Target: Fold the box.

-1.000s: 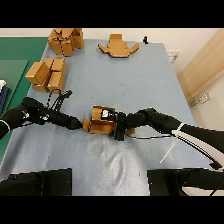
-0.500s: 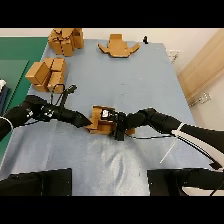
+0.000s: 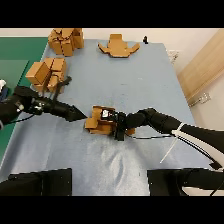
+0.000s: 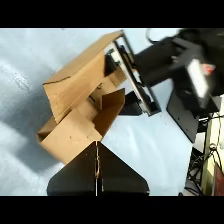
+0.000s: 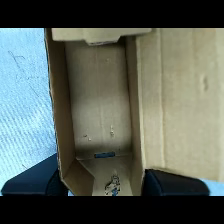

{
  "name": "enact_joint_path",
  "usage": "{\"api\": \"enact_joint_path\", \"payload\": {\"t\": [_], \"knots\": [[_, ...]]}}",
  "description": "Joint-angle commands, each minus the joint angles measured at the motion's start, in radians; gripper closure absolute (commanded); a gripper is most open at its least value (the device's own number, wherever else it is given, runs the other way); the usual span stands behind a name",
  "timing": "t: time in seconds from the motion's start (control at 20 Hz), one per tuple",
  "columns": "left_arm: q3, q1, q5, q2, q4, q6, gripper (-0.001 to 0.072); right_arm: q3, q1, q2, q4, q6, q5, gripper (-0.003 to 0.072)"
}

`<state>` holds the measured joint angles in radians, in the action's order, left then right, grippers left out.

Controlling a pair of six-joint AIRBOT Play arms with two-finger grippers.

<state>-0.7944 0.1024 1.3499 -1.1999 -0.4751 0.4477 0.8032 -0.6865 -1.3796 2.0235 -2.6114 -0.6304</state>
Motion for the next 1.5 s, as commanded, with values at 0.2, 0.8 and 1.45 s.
{"api": "enact_joint_path", "payload": {"t": [0.2, 0.8, 1.45], "knots": [[0.033, -0.119, -0.135, 0.039, -0.279, 0.364, 0.0691, 0.0, -0.001, -0.001, 0.0, 0.0, 0.002, 0.0522], [-0.016, 0.167, -0.183, -0.15, -0.045, 0.383, 0.0179, 0.0, -0.001, -0.001, 0.0, 0.0, 0.001, 0.0521], [-0.172, 0.36, -0.224, -0.15, -0.417, 0.968, 0.018, 0.0, -0.001, -0.001, 0.0, 0.0, 0.012, 0.0522]]}}
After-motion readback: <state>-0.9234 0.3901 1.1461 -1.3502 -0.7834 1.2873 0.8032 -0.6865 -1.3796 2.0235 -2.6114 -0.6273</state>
